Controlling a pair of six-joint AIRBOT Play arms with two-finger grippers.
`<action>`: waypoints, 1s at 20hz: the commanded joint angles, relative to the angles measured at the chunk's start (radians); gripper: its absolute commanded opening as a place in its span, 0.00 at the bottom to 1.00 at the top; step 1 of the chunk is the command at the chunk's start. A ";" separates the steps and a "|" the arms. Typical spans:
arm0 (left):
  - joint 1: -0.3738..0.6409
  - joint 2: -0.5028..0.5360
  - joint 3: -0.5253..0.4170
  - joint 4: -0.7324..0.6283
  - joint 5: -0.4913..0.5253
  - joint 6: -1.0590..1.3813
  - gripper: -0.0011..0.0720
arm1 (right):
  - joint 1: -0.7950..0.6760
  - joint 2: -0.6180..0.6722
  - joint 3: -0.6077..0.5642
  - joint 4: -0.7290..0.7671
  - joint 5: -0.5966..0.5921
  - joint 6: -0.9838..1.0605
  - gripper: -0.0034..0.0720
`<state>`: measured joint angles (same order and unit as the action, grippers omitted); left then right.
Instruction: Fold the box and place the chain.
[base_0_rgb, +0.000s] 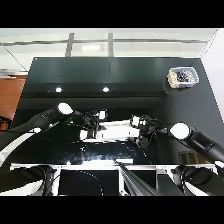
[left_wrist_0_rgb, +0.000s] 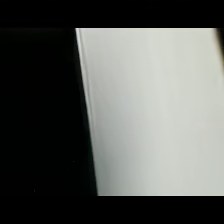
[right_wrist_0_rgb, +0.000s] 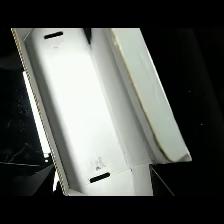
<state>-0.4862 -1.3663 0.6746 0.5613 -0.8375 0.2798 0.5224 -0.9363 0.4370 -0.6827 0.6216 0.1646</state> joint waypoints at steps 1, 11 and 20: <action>0.000 0.000 0.000 0.001 -0.002 0.001 0.05 | -0.001 0.001 0.003 0.005 -0.016 -0.005 1.00; 0.000 0.001 0.000 0.001 -0.003 0.001 0.05 | -0.002 0.012 0.007 -0.024 0.072 -0.050 1.00; 0.000 0.001 0.000 0.001 -0.004 0.001 0.05 | -0.003 -0.137 -0.003 0.181 0.115 -0.417 1.00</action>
<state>-0.4862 -1.3663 0.6746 0.5636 -0.8452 0.2817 0.5201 -1.0225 0.4347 -0.5552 0.7231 -0.1432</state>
